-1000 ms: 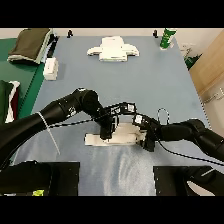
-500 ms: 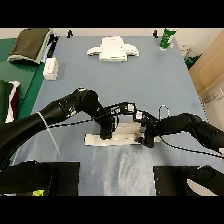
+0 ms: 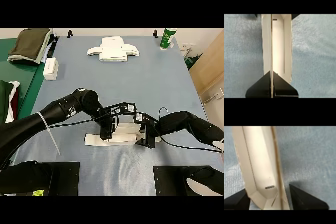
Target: Fold the box.
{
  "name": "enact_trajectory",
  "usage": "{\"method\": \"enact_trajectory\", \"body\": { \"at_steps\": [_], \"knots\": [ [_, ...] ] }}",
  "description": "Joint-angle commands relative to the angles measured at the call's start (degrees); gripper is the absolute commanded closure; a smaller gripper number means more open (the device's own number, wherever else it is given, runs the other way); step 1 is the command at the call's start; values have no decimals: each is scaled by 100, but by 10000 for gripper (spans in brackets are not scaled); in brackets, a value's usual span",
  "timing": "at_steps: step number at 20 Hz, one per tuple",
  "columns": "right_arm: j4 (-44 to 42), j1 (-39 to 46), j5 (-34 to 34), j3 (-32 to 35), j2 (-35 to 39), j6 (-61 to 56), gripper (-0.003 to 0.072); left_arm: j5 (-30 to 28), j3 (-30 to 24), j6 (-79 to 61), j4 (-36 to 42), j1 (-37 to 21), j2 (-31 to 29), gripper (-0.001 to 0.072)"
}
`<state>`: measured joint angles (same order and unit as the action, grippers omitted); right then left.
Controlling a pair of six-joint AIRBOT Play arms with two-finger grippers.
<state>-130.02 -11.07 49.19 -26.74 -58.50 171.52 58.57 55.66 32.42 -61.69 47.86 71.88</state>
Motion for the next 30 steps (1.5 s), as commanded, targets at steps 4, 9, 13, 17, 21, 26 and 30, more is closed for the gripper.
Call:
{"method": "enact_trajectory", "body": {
  "at_steps": [4, 9, 13, 17, 21, 26, 30],
  "knots": [
    [-186, -96, 280, 0, -225, 105, -34, -2, -2, -2, 0, 0, 2, 694],
    [-179, -190, 645, 4, -227, 105, -34, -4, -2, -2, -2, 0, 2, 694],
    [52, -190, 605, 2, -227, 103, -34, -4, -2, -2, -2, 0, 2, 694],
    [76, -190, 459, 2, -232, 101, -34, -2, -2, -2, -2, 0, 2, 694],
    [9, -192, 162, 4, -409, 101, -34, -2, -2, -2, -2, 0, 2, 694],
    [96, -369, 76, 13, -391, 101, -18, -2, -2, -2, -2, 0, 2, 694],
    [66, -369, -74, 70, -494, 101, 14, -4, -2, -2, -2, -2, 2, 694]
  ]
}}
